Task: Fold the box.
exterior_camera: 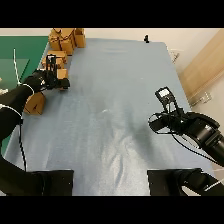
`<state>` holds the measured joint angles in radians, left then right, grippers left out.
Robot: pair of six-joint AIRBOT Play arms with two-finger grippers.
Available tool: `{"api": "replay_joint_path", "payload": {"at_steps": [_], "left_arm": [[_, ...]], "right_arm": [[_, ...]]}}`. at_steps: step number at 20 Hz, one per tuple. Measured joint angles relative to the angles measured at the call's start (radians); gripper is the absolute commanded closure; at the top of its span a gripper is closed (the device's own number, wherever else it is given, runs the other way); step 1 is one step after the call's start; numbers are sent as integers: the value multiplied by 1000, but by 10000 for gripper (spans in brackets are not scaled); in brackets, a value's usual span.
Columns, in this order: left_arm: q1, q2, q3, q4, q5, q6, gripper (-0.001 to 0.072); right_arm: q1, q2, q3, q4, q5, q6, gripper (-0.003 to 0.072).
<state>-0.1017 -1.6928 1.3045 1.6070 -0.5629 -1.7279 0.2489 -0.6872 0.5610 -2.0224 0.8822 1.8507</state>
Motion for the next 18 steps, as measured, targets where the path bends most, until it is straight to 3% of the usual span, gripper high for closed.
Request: {"api": "replay_joint_path", "payload": {"at_steps": [8, 9, 10, 18], "left_arm": [[20, -7, 0, -34, 14, 11, 396], [21, -9, 0, -35, 15, 16, 241], [21, -10, 0, -35, 15, 22, 22], [21, 2, 3, -38, 19, 50, 22]], "right_arm": [[0, 0, 0, 7, 0, 0, 680], [0, 0, 0, 8, 0, 0, 679], [0, 0, 0, 9, 0, 0, 679], [0, 0, 0, 14, 0, 1, 679]]}}
